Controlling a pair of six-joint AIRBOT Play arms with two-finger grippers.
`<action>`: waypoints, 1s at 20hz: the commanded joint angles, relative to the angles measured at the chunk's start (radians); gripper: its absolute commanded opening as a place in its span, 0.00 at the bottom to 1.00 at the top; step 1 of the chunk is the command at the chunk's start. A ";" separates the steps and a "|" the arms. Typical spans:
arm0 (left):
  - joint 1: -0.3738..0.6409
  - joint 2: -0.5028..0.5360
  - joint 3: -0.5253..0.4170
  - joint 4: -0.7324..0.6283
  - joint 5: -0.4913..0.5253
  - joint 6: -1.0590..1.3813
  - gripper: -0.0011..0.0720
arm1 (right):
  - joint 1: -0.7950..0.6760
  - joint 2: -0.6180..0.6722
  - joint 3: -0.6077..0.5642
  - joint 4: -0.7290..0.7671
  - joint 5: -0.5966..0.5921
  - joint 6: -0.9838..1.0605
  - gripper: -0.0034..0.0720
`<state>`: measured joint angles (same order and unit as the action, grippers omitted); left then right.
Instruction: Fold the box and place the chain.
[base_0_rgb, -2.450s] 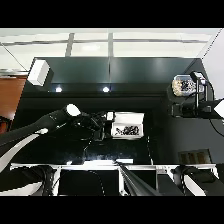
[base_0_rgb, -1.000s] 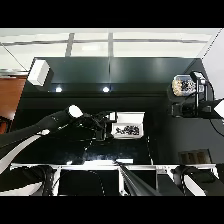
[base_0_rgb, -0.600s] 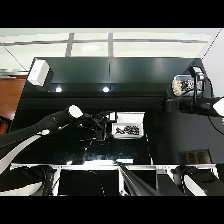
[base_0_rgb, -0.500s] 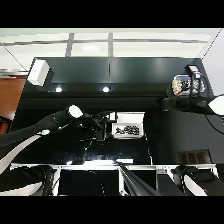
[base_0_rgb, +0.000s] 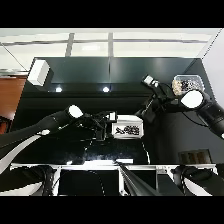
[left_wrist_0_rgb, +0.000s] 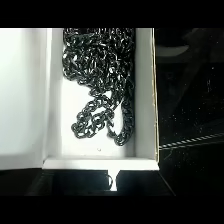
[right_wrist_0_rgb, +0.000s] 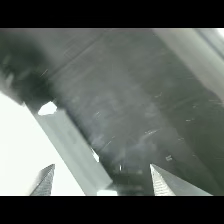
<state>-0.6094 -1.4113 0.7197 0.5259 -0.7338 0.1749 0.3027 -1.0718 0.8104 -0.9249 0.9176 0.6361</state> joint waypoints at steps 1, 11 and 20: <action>0.000 0.000 0.001 0.000 0.000 0.000 0.25 | 0.016 0.008 0.036 -0.028 0.182 -0.113 0.97; 0.000 0.000 0.001 0.000 0.000 0.000 0.25 | 0.017 0.059 -0.077 0.108 0.154 -0.248 0.97; 0.000 0.000 0.001 0.000 0.000 0.000 0.25 | 0.017 0.058 -0.112 0.132 0.171 -0.296 0.67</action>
<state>-0.6094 -1.4113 0.7197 0.5251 -0.7338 0.1745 0.3195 -1.0138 0.7097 -0.8005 1.0798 0.3511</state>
